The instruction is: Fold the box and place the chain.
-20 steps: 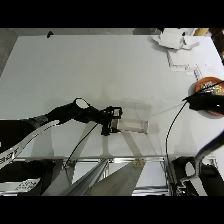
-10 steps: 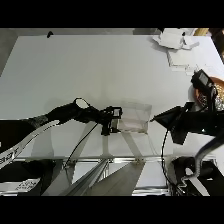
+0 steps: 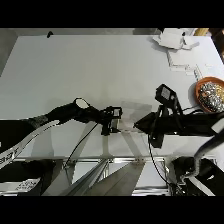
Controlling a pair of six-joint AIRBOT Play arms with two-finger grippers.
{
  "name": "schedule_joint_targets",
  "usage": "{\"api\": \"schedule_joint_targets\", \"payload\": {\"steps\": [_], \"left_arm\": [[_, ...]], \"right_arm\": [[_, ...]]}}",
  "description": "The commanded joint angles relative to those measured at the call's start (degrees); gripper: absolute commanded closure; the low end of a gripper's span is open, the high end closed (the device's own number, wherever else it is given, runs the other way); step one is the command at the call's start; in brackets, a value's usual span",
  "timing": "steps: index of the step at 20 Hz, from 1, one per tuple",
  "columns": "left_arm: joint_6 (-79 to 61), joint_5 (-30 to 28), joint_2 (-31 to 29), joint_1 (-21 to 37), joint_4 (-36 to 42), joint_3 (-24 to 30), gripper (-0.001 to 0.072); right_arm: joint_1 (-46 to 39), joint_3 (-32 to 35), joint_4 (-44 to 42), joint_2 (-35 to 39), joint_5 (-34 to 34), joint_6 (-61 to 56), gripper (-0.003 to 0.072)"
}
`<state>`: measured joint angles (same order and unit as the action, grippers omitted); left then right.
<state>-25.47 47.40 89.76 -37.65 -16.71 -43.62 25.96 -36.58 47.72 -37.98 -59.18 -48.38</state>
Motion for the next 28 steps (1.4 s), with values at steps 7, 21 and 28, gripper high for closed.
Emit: {"api": "schedule_joint_targets", "payload": {"steps": [7, 21, 28], "left_arm": [[0.0, 0.0, 0.0, 0.0, 0.0, 0.0, 0.0436], [0.0, 0.0, 0.0, 0.0, 0.0, 0.0, 0.0436], [0.0, 0.0, 0.0, 0.0, 0.0, 0.0, 0.0436]], "right_arm": [[1.1, 1.7, 6.3, -12.8, 6.0, 0.9, 0.0504], [-21.1, 3.4, 27.2, -2.7, -6.6, 44.6, 0.0385], [-21.6, 3.5, 32.4, -13.8, 1.7, 53.9, 0.0386]]}}
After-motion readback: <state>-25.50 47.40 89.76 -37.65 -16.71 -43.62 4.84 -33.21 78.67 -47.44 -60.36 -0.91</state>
